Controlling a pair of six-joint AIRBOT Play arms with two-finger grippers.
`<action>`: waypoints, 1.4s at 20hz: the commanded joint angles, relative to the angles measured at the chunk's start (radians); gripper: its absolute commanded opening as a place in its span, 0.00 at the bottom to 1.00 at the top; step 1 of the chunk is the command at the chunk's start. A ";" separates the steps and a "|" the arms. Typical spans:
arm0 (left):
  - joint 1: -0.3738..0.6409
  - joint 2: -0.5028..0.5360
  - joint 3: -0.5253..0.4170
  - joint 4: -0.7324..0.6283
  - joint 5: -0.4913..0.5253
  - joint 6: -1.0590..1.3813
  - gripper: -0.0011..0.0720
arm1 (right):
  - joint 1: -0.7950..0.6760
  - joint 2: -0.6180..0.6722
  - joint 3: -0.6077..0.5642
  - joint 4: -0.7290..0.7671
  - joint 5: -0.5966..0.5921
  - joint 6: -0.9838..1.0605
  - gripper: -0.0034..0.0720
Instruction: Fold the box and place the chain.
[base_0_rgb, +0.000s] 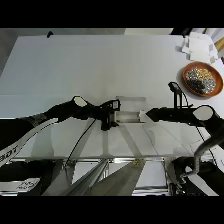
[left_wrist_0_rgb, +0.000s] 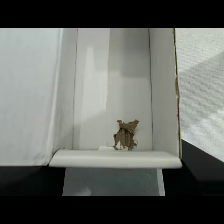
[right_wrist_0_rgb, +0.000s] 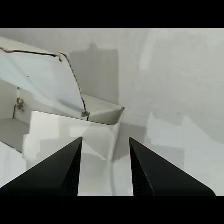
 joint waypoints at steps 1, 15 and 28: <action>0.000 0.000 0.000 0.000 0.000 0.000 0.45 | 0.001 0.003 0.000 0.023 0.034 -0.019 0.50; 0.000 0.000 0.000 0.000 0.001 0.000 0.45 | 0.182 -0.051 0.009 -0.037 -0.084 0.195 0.72; 0.000 0.000 0.000 0.000 0.000 0.000 0.45 | 0.338 -0.233 0.198 -0.369 0.015 0.595 0.72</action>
